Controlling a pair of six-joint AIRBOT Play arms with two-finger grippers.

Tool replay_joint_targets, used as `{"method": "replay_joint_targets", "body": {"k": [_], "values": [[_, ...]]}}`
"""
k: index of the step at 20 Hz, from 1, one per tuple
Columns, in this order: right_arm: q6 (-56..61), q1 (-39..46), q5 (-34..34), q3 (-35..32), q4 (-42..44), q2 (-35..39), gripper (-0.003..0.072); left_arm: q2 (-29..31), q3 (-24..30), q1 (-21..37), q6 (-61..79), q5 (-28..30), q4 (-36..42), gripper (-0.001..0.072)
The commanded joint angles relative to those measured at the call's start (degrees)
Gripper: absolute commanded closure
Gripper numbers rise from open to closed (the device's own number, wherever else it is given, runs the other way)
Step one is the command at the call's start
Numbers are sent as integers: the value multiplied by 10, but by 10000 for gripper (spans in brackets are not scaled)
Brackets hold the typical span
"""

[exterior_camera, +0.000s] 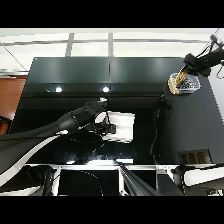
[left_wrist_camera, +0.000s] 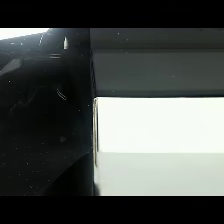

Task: Fold the box and place the chain.

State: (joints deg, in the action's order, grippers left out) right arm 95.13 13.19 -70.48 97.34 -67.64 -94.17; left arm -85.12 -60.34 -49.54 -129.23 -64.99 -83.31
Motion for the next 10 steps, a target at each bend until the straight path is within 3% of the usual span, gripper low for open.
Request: {"method": "replay_joint_targets", "body": {"k": [1,5,10], "values": [[-44,0,17,0,1,91,684,0,0,1,0,1,0,683],[-59,0,23,5,9,178,683,0,0,1,0,3,0,683],[-110,-5,-39,4,67,257,683,0,0,0,0,3,0,683]]}}
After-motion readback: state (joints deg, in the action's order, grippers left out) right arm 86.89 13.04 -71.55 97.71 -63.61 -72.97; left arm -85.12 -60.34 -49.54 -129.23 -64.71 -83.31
